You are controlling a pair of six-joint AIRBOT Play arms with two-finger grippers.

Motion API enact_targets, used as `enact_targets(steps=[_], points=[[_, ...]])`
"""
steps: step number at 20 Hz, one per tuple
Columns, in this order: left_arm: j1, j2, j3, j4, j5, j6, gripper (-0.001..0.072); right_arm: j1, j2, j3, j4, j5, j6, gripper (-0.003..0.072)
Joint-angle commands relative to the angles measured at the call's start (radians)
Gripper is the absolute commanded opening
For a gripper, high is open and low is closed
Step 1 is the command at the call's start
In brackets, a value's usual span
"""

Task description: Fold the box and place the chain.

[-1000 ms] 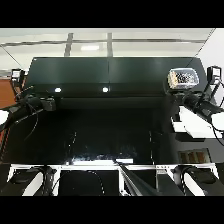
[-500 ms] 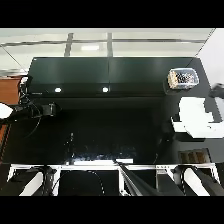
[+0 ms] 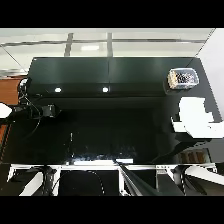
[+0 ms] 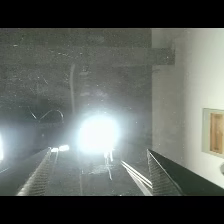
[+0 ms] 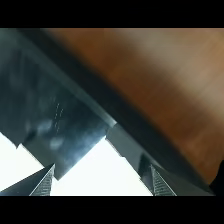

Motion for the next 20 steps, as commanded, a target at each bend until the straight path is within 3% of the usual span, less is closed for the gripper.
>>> enact_targets(steps=[1,5,6,8,9,11,16,20], points=[[0.001,-0.001,0.001,0.002,0.0,-0.008,0.0712,-0.029,-0.126,0.065,0.083,0.148,-0.264,0.072],[0.001,-0.001,0.001,0.001,0.0,-0.008,0.0712,-0.029,-0.143,0.09,0.037,0.139,-0.405,0.0719],[0.001,-0.001,0.001,-0.008,-0.001,-0.008,0.0712,-0.029,-0.149,0.092,0.035,0.153,-0.418,0.0551],[0.0,-0.001,0.001,-0.032,-0.002,-0.008,0.0712,-0.029,-0.154,0.092,0.038,0.192,-0.425,0.0061],[-0.004,-0.001,0.001,-0.031,-0.001,-0.008,0.0712,-0.029,-0.153,0.092,0.039,0.204,-0.429,0.0019],[-0.006,-0.001,0.001,-0.032,-0.002,-0.008,0.0712,-0.029,-0.153,0.094,0.076,0.259,-0.43,0.0019],[-0.006,-0.001,0.001,-0.077,-0.006,-0.008,0.0712,-0.018,-0.129,0.066,0.403,0.536,-0.417,0.0019],[-0.006,-0.001,-0.002,-0.085,-0.013,-0.008,0.0712,0.085,0.069,-0.163,0.613,0.463,-0.486,0.0019]])
